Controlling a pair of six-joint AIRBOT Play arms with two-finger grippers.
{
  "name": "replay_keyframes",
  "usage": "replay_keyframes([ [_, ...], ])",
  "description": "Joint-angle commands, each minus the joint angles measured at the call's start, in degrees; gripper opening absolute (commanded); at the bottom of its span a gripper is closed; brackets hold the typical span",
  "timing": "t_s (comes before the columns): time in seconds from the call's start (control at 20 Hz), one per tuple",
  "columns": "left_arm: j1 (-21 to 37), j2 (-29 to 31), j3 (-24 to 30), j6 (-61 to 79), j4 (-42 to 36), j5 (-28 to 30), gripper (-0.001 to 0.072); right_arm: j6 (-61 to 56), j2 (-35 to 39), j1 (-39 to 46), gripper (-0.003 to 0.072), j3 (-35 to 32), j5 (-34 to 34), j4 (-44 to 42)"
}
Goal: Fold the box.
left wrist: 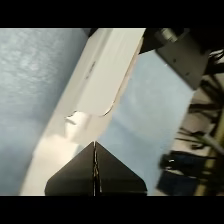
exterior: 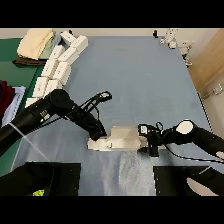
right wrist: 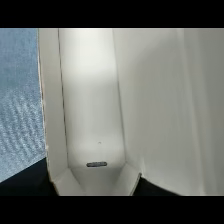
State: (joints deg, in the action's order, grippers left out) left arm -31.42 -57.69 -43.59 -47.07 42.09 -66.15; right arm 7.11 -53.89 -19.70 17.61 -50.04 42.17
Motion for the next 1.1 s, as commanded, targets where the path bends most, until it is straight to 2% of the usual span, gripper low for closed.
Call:
replay_keyframes([
  [0.0, -5.18, 0.48, -0.09, -9.79, -7.72, 2.32, 0.0012, 0.00, 0.04, -0.02, 0.0525, 0.04, 0.00, 0.02],
  [0.15, -8.59, -3.04, -0.42, -10.03, -17.46, 14.23, 0.0012, 0.00, 0.04, -0.02, 0.0526, 0.04, -0.02, 0.00],
  [0.25, -7.37, -6.71, -1.31, -10.69, -21.22, 17.59, 0.0012, 0.00, 0.04, -0.02, 0.0526, 0.04, -0.02, 0.02],
  [0.4, -4.70, -12.48, -2.27, -13.66, -20.35, 20.02, 0.0011, 0.00, 0.04, -0.02, 0.0526, 0.04, 0.00, 0.00],
  [0.55, -2.80, -18.18, -2.27, -21.70, -18.03, 20.04, 0.0011, 0.00, 0.04, -0.02, 0.0526, 0.04, 0.00, 0.02],
  [0.8, -3.61, -24.55, -2.32, -23.10, -18.08, 19.17, 0.0011, 0.00, 0.04, -0.02, 0.0525, 0.04, -0.02, 0.02],
  [1.05, -3.15, -24.59, -4.00, -21.70, -18.01, 17.14, 0.0011, 0.00, 0.04, -0.02, 0.0526, 0.04, 0.00, 0.00],
])
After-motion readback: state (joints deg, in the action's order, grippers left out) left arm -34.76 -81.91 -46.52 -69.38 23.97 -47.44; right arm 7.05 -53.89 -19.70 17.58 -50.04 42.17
